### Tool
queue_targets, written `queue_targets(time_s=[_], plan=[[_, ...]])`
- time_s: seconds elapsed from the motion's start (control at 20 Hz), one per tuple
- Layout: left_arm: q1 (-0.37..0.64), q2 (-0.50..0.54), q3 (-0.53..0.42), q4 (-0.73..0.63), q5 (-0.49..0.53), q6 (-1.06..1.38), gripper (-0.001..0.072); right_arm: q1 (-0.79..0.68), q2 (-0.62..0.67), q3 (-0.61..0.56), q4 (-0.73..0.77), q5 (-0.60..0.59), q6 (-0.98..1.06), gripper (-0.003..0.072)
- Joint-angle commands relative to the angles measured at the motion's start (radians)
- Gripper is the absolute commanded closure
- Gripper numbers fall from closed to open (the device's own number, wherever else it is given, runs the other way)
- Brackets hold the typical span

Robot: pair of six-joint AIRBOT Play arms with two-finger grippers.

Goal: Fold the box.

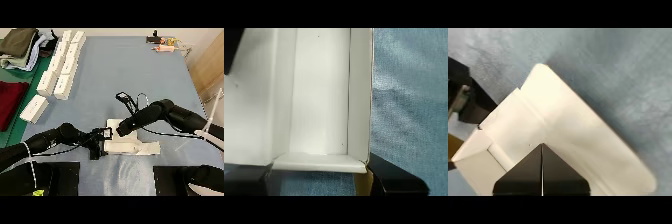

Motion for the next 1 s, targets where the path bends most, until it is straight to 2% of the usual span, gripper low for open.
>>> queue_targets(time_s=[0.0, 0.1, 0.25, 0.4, 0.5, 0.55, 0.6, 0.65, 0.7, 0.95], plan=[[0.0, 0.0, 0.0, -0.001, 0.0, -0.003, 0.0185, -0.001, 0.1, 0.048, -0.18, -0.12, 0.06, 0.0684], [0.0, 0.001, 0.0, -0.001, 0.0, -0.003, 0.0185, -0.001, 0.178, 0.042, -0.293, -0.177, 0.11, 0.0684], [0.0, 0.0, 0.0, -0.001, 0.0, -0.003, 0.0185, 0.0, 0.304, -0.039, -0.315, -0.203, 0.111, 0.0684], [0.0, 0.0, 0.0, -0.001, 0.0, -0.003, 0.0184, 0.014, 0.454, -0.166, -0.275, -0.229, -0.083, 0.0684], [0.0, 0.001, 0.0, -0.001, 0.0, -0.003, 0.0184, 0.014, 0.542, -0.233, -0.285, -0.26, -0.127, 0.0683], [0.0, 0.001, 0.0, -0.001, 0.0, -0.003, 0.0185, 0.014, 0.571, -0.259, -0.305, -0.272, -0.134, 0.0593], [0.0, 0.001, 0.0, -0.001, 0.0, -0.003, 0.0185, 0.014, 0.589, -0.284, -0.335, -0.277, -0.135, 0.0376], [0.0, 0.0, 0.0, -0.001, 0.0, -0.003, 0.0185, 0.014, 0.594, -0.303, -0.366, -0.275, -0.143, 0.0244], [0.0, 0.001, 0.0, -0.001, 0.0, -0.002, 0.0185, 0.014, 0.593, -0.321, -0.396, -0.274, -0.188, 0.0171], [0.0, 0.001, 0.0, -0.001, 0.0, -0.003, 0.0185, 0.013, 0.515, -0.338, -0.417, -0.193, -0.354, 0.0165]])
